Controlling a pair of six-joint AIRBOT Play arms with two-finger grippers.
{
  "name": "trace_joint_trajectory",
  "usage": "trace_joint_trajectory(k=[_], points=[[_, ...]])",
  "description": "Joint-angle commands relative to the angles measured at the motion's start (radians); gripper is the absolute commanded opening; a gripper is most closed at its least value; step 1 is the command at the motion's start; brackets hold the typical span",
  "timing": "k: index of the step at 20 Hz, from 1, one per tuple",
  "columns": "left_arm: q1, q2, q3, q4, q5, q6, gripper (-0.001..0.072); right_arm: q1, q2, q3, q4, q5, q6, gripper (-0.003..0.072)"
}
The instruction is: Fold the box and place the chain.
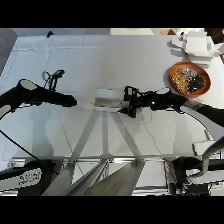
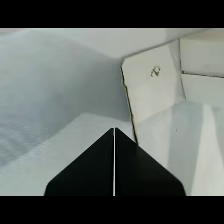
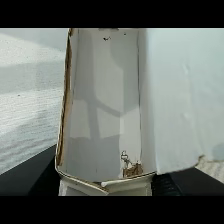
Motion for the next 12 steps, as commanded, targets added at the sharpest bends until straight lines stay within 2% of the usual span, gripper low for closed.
trace_joint_trajectory(k=[1,6,12], points=[[-0.051,-0.021,-0.010,-0.005,-0.015,-0.033,0.0004,0.000,0.000,0.001,0.000,0.000,0.000,0.0498],[-0.103,-0.021,-0.010,-0.040,0.000,-0.013,0.0004,0.000,0.000,0.001,0.000,0.000,0.000,0.0498],[-0.108,-0.021,-0.010,-0.193,0.016,0.085,0.0005,0.000,0.000,0.001,0.000,0.000,0.000,0.0498]])
